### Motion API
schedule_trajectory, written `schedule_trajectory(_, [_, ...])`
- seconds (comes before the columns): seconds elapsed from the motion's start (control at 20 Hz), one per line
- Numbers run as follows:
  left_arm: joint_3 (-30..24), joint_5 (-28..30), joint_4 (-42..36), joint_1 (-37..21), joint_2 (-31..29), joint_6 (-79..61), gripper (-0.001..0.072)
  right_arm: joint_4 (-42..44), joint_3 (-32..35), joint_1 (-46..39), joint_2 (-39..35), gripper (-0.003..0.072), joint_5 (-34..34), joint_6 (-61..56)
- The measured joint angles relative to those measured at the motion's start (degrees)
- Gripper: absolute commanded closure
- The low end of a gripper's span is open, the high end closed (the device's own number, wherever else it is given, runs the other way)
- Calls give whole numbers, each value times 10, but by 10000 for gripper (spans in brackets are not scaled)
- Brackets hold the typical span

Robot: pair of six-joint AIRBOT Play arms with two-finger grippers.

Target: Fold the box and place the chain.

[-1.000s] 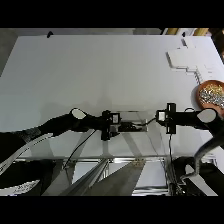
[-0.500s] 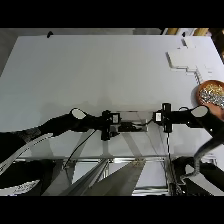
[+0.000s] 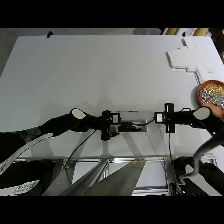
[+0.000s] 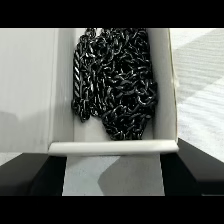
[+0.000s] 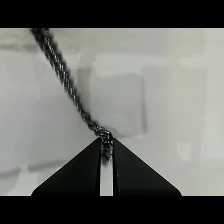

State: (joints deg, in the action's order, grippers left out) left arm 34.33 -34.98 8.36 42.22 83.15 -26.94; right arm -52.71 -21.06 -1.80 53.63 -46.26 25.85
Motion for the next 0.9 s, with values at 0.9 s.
schedule_trajectory(0.9, [0, 0, 0, 0, 0, 0, 377, 208, 1, 156, -182, 565, -77, -267])
